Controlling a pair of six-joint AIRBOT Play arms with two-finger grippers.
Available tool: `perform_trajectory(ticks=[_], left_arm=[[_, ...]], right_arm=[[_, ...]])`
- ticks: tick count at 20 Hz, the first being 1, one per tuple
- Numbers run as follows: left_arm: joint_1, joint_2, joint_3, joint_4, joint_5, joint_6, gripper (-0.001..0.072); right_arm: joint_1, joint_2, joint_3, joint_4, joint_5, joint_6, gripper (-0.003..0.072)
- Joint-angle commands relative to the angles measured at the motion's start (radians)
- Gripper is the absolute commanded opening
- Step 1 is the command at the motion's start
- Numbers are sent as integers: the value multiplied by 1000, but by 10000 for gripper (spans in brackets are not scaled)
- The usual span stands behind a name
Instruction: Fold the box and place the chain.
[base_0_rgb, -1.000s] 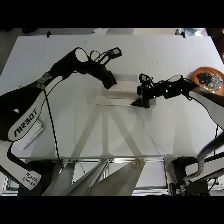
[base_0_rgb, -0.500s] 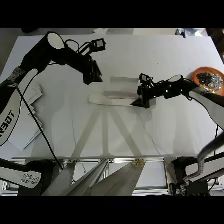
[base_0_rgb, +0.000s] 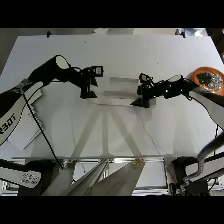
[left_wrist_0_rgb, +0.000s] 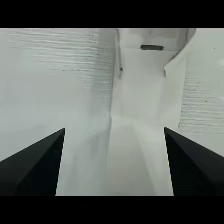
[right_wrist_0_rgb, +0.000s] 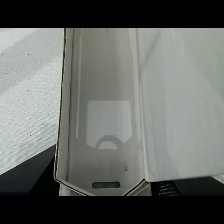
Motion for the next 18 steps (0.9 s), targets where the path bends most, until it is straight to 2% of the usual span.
perform_trajectory(ticks=[1, 5, 10, 11, 12, 18], left_arm=[[-1, -6, -54, -98, 37, 140, 702], [-22, -10, -54, -198, 34, 259, 698], [-46, -10, -54, -177, -21, 260, 693], [-51, -10, -54, -175, -29, 265, 670], [-54, -10, -54, -175, -38, 281, 615], [-67, -19, -54, -167, -43, 300, 616]], right_arm=[[0, 0, 1, 0, 0, 0, 411], [0, 0, 1, 0, 0, 0, 411], [0, 0, 1, 0, 0, 0, 411], [0, 0, 1, 0, 0, 0, 411], [0, 0, 1, 0, 0, 0, 411], [0, 0, 1, 0, 0, 0, 411]])
